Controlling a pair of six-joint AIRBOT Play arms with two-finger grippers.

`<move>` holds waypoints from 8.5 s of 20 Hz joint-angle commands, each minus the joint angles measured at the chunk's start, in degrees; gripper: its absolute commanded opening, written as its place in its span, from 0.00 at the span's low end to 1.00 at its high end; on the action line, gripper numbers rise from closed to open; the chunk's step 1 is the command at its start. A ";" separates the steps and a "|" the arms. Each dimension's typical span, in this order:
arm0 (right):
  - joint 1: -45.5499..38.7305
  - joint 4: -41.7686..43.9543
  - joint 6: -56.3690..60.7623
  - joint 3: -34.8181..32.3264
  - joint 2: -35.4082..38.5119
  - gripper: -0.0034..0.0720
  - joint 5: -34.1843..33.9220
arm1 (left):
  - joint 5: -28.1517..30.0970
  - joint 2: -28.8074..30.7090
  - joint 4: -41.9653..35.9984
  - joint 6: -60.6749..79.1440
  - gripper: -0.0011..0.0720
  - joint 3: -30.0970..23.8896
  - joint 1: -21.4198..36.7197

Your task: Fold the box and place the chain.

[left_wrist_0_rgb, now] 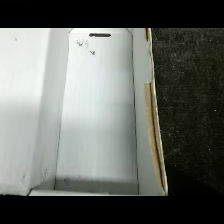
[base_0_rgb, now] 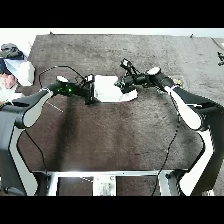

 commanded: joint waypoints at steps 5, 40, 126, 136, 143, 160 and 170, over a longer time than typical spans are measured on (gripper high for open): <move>-1.51 -2.80 5.18 0.07 11.17 0.03 9.18 | 0.02 -0.02 0.02 -0.07 0.50 0.00 0.00; 3.89 -16.17 0.28 -4.72 4.46 0.33 5.75 | -0.02 -0.02 -0.13 -0.48 0.50 0.00 0.00; 9.81 -40.46 86.51 7.37 2.58 0.62 12.74 | 0.00 0.00 -0.15 -0.46 0.50 0.00 0.00; 14.60 -56.85 98.88 23.76 -4.37 0.62 26.91 | 0.00 -0.02 -0.15 -0.46 0.50 0.00 0.00; 15.02 -57.66 104.06 25.20 -6.29 0.53 28.24 | 0.00 -0.02 -0.15 -0.46 0.50 0.00 0.00; 16.33 -59.84 112.15 25.20 -8.20 0.54 25.05 | 0.00 -0.02 -0.15 -0.46 0.50 0.00 0.00; 17.81 -64.26 117.11 23.96 -8.20 0.41 24.65 | 0.00 -0.02 -0.15 -0.46 0.50 0.00 0.00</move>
